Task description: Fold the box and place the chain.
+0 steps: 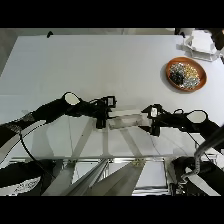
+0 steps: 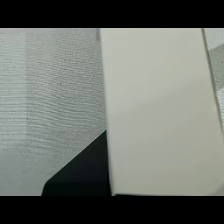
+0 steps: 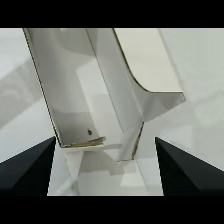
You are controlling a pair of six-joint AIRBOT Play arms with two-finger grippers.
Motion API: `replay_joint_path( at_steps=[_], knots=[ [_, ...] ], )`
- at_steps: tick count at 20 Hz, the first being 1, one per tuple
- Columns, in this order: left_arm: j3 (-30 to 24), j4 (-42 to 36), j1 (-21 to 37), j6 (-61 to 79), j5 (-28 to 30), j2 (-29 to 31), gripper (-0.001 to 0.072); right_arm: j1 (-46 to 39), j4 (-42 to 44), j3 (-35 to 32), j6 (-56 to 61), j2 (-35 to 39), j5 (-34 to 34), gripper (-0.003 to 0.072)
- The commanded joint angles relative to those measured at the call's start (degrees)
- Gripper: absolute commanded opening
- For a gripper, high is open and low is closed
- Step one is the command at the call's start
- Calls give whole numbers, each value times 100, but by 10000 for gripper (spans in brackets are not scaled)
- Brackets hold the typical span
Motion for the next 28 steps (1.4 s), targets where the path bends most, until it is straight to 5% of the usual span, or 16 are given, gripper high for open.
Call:
replay_joint_path(
  at_steps=[1,28],
  knots=[
    [0,0,-4,2,2,0,12,74,35,105,-138,-236,79,659],
    [0,0,-4,2,2,0,12,348,74,492,-566,-1696,479,655]
  ],
)
